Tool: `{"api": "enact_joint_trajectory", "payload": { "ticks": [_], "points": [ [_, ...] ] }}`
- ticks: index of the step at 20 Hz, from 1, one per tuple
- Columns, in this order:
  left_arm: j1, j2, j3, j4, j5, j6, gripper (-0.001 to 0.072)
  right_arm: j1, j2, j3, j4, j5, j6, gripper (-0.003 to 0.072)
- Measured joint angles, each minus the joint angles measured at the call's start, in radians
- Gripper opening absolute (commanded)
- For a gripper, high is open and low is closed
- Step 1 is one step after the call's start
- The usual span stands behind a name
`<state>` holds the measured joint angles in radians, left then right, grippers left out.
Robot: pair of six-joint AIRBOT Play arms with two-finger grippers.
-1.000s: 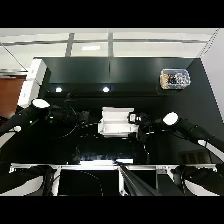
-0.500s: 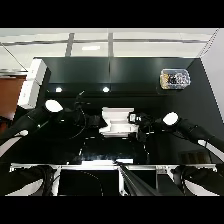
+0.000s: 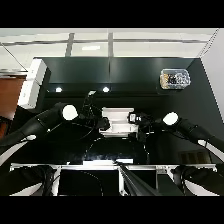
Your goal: Fold the box and place the chain.
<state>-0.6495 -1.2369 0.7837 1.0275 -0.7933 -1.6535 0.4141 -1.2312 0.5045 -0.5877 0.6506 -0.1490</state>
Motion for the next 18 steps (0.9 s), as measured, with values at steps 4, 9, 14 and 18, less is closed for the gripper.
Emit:
{"api": "enact_joint_trajectory", "payload": {
  "ticks": [4, 9, 14, 18],
  "points": [
    [-0.031, 0.0, 0.042, 0.085, -0.012, -0.106, 0.0497, 0.0, 0.0, 0.0, 0.0, 0.0, 0.0, 0.0484],
    [-0.045, -0.002, 0.057, 0.119, -0.029, -0.163, 0.0482, 0.0, 0.0, 0.0, 0.0, 0.0, 0.0, 0.0484],
    [-0.07, -0.016, 0.061, 0.177, -0.03, -0.257, 0.0455, 0.0, 0.0, 0.0, 0.0, 0.0, 0.0, 0.0484],
    [-0.106, -0.053, 0.082, 0.227, -0.032, -0.341, 0.0444, 0.0, 0.0, 0.0, 0.0, 0.0, 0.0, 0.0484]
  ]
}}
